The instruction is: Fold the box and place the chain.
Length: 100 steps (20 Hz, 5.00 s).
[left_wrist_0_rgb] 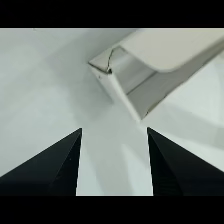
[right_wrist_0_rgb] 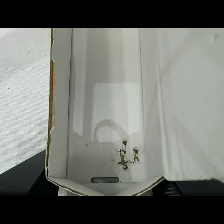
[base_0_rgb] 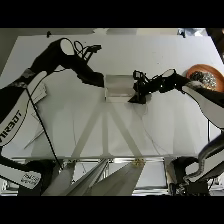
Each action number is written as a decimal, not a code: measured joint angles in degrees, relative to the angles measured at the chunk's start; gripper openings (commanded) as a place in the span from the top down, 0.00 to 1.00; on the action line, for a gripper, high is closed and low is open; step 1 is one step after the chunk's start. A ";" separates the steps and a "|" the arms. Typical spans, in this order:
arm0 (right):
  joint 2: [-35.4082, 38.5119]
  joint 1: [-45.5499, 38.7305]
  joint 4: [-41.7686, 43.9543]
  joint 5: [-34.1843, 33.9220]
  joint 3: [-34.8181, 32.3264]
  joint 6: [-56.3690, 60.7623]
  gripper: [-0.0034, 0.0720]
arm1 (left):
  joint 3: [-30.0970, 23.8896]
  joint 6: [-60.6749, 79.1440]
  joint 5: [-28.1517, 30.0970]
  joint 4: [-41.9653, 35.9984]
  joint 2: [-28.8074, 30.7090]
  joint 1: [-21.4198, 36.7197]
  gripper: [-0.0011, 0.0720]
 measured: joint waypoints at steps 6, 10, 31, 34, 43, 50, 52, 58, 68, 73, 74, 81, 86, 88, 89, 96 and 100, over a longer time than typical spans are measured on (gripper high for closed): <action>0.00 0.00 0.00 0.00 0.00 -0.02 0.45 | -10.80 39.67 5.49 -7.56 4.72 4.09 0.08; 0.00 0.00 0.00 0.00 0.00 -0.02 0.45 | -20.79 64.83 13.53 -15.74 5.40 4.66 0.02; 0.00 0.00 0.00 0.00 0.00 -0.04 0.45 | -26.82 98.57 25.38 -36.79 -3.52 0.39 0.10; 0.00 0.00 -0.04 0.00 0.00 -0.11 0.45 | -26.82 98.66 25.75 -36.81 -3.65 -0.04 0.54; 0.00 -0.07 -0.04 0.04 0.00 -0.04 0.45 | -26.82 98.66 26.69 -36.70 -3.74 -0.57 0.54; 0.00 -0.07 0.00 0.02 0.00 0.00 0.45 | -26.82 98.68 26.86 -36.57 -3.74 -0.59 0.54; 0.02 -0.07 0.00 0.02 0.00 -0.02 0.45 | -26.82 98.66 26.88 -36.54 -3.74 -0.59 0.54; 0.00 -0.07 0.26 0.13 0.00 0.00 0.35 | -26.82 98.68 26.91 -36.52 -3.74 -0.59 0.54; 4.37 -0.07 -2.64 0.09 -0.07 0.81 0.13 | -26.80 98.73 27.34 -36.72 -3.82 -0.68 0.54; 10.91 -0.07 -12.33 0.15 -0.04 5.79 0.14 | -26.80 98.71 27.17 -36.57 -3.82 -0.68 0.54; 12.22 -0.07 -14.93 0.13 -0.04 7.61 0.14 | -26.80 98.73 27.15 -36.57 -3.82 -0.68 0.54; 16.92 -0.07 -19.50 5.75 -0.07 20.59 0.94 | -26.80 98.71 27.04 -36.52 -3.82 -0.68 0.54; 17.27 0.37 -3.72 5.53 -0.07 23.45 0.94 | -26.80 98.71 26.99 -36.52 -3.82 -0.68 0.54; 16.65 1.51 0.74 0.00 -0.04 24.04 0.94 | -26.77 98.71 26.97 -36.50 -3.82 -0.68 0.54; 15.98 2.34 2.32 -3.30 -0.04 24.37 0.94 | -26.77 98.71 26.97 -36.52 -3.82 -0.66 0.54; 10.40 6.05 4.61 -17.84 -0.04 29.83 0.94 | -26.77 98.68 26.99 -36.48 -3.82 -0.66 0.54; 8.98 6.47 -0.76 -19.67 -0.04 35.32 0.94 | -26.77 98.68 26.95 -36.48 -3.82 -0.66 0.54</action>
